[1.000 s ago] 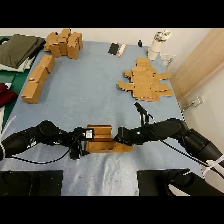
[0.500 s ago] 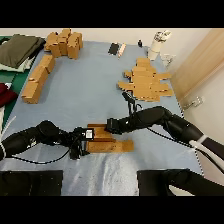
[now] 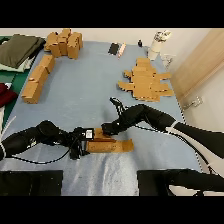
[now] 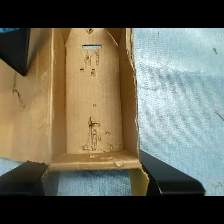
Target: Fold the box.
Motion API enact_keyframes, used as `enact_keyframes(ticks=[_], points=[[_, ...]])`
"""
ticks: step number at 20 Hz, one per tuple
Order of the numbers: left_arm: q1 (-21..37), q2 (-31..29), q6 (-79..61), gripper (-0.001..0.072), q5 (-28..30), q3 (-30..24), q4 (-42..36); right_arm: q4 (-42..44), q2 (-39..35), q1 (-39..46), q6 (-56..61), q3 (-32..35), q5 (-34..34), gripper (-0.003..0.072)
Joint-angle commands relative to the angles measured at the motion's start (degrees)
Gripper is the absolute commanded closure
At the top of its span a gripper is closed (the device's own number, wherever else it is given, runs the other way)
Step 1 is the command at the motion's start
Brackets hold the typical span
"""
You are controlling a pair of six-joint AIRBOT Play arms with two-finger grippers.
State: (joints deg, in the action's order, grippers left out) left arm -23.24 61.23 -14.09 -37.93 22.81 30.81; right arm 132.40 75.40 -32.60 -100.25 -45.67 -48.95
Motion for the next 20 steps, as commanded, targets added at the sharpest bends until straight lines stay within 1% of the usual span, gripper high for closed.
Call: enact_keyframes(ticks=[1,5,7,9,11,12,14,15,16,17,18,19,20], points=[[0.0,0.0,0.0,0.0264,0.0,0.0,0.0,-0.2,1.3,0.0,-4.5,-0.2,-1.0,0.0681],[0.0,0.0,0.0,0.0264,0.0,0.0,0.0,-0.2,1.2,0.0,-7.0,-0.5,-1.1,0.0681],[0.0,0.0,0.0,0.0263,0.0,0.0,0.0,-0.6,-0.4,0.5,-8.1,-1.6,-2.0,0.0681],[0.0,0.0,0.0,0.0264,0.0,0.0,0.0,-2.1,-4.6,1.7,-8.2,-3.1,-2.4,0.0681],[0.0,0.0,0.0,0.0264,0.0,0.0,0.0,-6.1,-11.8,3.0,-8.2,-3.6,-2.9,0.0682],[0.0,0.0,0.0,0.0264,0.0,0.0,0.0,-9.4,-15.1,3.0,-8.2,-3.5,-4.3,0.0682],[0.0,0.0,0.0,0.0264,0.0,0.0,0.0,-13.7,-21.8,2.3,-8.0,-1.9,-10.2,0.0682],[0.0,0.0,0.0,0.0264,0.0,0.0,0.0,-14.2,-25.0,1.5,-10.2,0.2,-13.9,0.0681],[0.0,0.0,0.0,0.0264,0.0,0.0,0.0,-14.1,-27.5,0.3,-14.8,2.6,-18.1,0.0681],[0.0,0.0,0.0,0.0264,0.0,0.0,0.0,-14.3,-29.5,-1.3,-18.2,5.9,-21.9,0.0571],[0.0,0.0,0.0,0.0264,0.0,0.0,0.0,-15.1,-30.6,-2.5,-20.4,9.2,-22.5,0.0283],[0.0,0.0,0.0,0.0264,0.0,0.0,0.0,-16.7,-30.8,-3.9,-26.2,12.5,-21.2,0.0074],[0.0,0.0,0.0,0.0264,0.0,0.0,0.0,-18.4,-30.6,-4.9,-31.9,15.0,-18.0,0.0022]])
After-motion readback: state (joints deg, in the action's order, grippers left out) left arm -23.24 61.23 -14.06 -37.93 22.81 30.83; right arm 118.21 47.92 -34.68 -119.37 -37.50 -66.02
